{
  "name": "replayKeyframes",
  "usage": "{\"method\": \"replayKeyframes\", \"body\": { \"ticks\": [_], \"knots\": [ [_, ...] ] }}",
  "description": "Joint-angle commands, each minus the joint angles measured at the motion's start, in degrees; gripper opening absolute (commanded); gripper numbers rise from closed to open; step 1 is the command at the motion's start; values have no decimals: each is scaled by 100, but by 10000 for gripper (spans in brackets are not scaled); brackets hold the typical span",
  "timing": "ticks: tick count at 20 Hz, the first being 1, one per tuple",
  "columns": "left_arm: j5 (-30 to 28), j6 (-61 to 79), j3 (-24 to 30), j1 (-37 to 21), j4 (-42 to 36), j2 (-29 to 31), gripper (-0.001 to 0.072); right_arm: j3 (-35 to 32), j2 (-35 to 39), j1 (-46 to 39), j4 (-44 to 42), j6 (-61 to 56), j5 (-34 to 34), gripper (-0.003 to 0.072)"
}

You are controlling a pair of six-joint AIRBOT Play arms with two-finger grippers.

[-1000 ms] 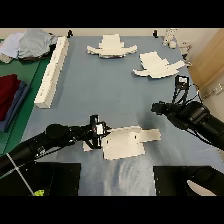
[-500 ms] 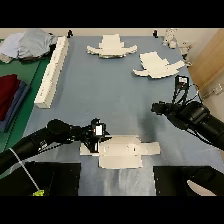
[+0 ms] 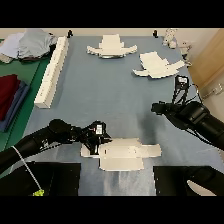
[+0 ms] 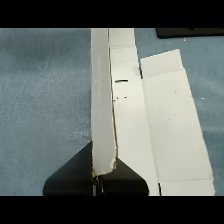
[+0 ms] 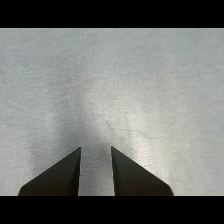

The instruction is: Fold the box.

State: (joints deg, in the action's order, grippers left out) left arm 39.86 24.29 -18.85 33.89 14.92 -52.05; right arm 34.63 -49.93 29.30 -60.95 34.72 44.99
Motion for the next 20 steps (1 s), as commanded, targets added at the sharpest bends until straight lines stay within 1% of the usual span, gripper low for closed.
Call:
{"method": "replayKeyframes", "body": {
  "ticks": [1, 7, 12, 15, 16, 17, 18, 19, 20],
  "knots": [
    [125, -190, 55, 4, 63, -17, 14, 4, -2, -2, 2, 0, 2, 284],
    [225, -190, 216, 7, 61, -20, 14, 4, -2, -2, 0, -2, 2, 284],
    [223, -195, 219, 4, 55, -26, 14, 4, 0, -2, -136, 0, 7, 284],
    [212, -181, 219, 4, 55, -26, 14, 7, 17, -2, -476, 74, 33, 284],
    [216, -181, 219, 4, 55, -26, 14, 7, 55, -2, -745, 201, 92, 253],
    [214, -181, 219, 4, 55, -26, 14, 31, 127, 2, -1178, 529, 214, 89],
    [216, -181, 219, 4, 55, -26, 14, 85, 219, 4, -1635, 988, 437, 4],
    [216, -181, 219, 4, 55, -26, 14, 170, 341, 22, -2085, 1429, 824, 4],
    [212, -181, 219, 4, 55, -26, 14, 278, 481, 76, -2382, 1626, 1381, 3]
  ]
}}
